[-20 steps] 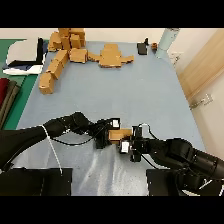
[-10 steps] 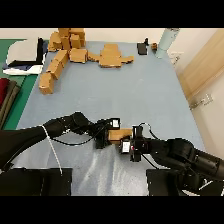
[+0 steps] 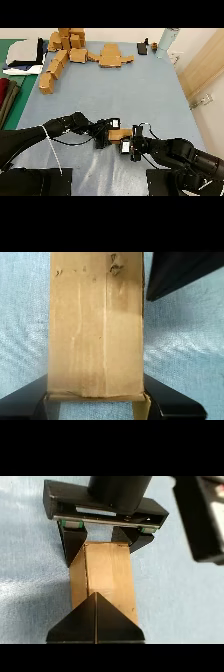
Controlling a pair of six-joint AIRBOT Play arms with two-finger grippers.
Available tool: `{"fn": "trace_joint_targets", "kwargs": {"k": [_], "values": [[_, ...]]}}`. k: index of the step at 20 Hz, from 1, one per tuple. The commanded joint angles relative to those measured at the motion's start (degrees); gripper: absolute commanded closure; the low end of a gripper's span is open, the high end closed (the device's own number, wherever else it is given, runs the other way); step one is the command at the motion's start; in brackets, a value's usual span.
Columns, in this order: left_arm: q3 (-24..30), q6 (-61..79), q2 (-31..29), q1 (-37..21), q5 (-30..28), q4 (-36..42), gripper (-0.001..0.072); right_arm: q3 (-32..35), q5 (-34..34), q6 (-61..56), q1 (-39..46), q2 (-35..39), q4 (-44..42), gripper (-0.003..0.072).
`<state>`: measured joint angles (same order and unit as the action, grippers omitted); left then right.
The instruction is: Fold the box.
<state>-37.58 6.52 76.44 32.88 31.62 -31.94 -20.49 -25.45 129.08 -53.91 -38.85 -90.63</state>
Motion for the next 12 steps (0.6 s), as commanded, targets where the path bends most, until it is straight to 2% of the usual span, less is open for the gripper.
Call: {"fn": "trace_joint_targets", "kwargs": {"k": [1, 12], "values": [[0.0, 0.0, 0.0, 0.0, 0.0, 0.0, 0.0246, 0.0, 1.1, 0.0, 0.0, -2.4, 0.4, 0.0678], [0.0, 0.0, 0.0, 0.0, 0.0, 0.0, 0.0246, 0.0, 1.1, 0.0, 0.0, -3.0, 0.4, 0.0678]]}}
